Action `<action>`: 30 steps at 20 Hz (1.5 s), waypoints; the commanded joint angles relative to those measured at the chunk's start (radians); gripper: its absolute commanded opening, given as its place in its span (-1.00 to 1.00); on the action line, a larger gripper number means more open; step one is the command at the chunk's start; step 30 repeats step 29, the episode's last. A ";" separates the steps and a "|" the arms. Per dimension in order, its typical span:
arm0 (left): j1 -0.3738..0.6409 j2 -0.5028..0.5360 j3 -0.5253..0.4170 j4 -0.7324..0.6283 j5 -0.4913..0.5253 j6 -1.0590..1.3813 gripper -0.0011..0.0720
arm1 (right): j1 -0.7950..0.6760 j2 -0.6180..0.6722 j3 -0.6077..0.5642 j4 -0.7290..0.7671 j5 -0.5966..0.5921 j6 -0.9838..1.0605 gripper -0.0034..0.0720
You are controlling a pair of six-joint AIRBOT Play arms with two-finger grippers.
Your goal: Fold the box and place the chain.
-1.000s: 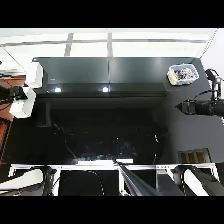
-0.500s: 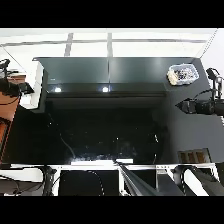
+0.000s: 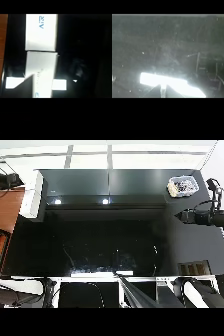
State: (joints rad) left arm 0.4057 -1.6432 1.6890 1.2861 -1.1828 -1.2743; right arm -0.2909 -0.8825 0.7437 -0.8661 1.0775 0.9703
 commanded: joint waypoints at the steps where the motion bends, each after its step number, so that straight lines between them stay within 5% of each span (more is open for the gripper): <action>1: -0.059 0.061 0.067 -0.032 -0.170 -0.145 -0.90 | 0.081 -0.002 -0.011 0.002 -0.148 0.001 -0.75; 4: -0.212 0.240 -0.118 -0.046 -0.122 -0.143 -0.90 | 0.191 -0.008 -0.052 -0.003 -0.269 -0.011 -0.75; 8: -0.473 0.614 -0.602 -0.002 0.171 -0.122 -0.90 | 0.242 -0.008 -0.118 -0.044 -0.368 -0.012 -0.75; 10: -0.538 0.780 -0.831 0.018 0.274 -0.150 -0.90 | 0.239 -0.008 -0.123 -0.102 -0.353 -0.012 -0.75; 13: -0.548 0.968 -1.037 0.013 0.309 -0.229 -0.90 | 0.239 -0.008 -0.123 -0.106 -0.353 -0.012 -0.75; 18: -0.549 1.103 -1.114 0.012 0.307 -0.224 -0.90 | 0.239 -0.008 -0.122 -0.106 -0.353 -0.012 -0.75; 30: -0.549 1.098 -1.114 0.012 0.315 -0.224 -0.90 | 0.239 -0.008 -0.122 -0.106 -0.353 -0.012 -0.75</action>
